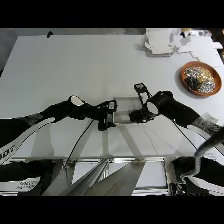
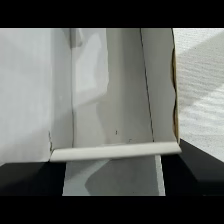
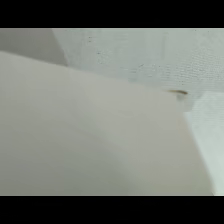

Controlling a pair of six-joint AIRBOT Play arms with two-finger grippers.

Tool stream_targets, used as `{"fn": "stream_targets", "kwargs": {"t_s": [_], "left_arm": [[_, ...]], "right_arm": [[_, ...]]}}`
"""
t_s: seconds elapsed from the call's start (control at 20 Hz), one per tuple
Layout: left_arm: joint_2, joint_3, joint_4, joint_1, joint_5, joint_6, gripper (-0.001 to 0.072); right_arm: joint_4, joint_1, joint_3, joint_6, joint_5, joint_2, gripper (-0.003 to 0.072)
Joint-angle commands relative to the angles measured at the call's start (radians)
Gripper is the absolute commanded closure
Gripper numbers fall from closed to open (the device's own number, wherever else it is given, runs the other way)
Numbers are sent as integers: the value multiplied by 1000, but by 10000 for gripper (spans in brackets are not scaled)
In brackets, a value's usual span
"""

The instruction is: Fold the box and place the chain.

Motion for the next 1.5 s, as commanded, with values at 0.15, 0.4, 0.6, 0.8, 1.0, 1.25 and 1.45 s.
{"fn": "stream_targets", "kwargs": {"t_s": [0.15,0.4,0.6,0.8,1.0,1.25,1.45], "left_arm": [[1,0,0,0,0,0,559],[1,0,0,0,0,0,559],[1,0,0,0,0,0,559],[1,0,0,0,0,0,559],[1,0,0,0,0,0,559],[1,0,0,0,0,0,559],[1,0,0,0,0,0,559]], "right_arm": [[-5,1,2,40,2,-48,408],[4,1,2,85,-1,-50,470],[27,1,2,85,0,-61,546],[37,1,1,85,4,-74,669],[38,1,2,85,-17,-74,602],[23,0,3,85,-25,-58,501],[19,0,3,85,-39,-48,372]]}}
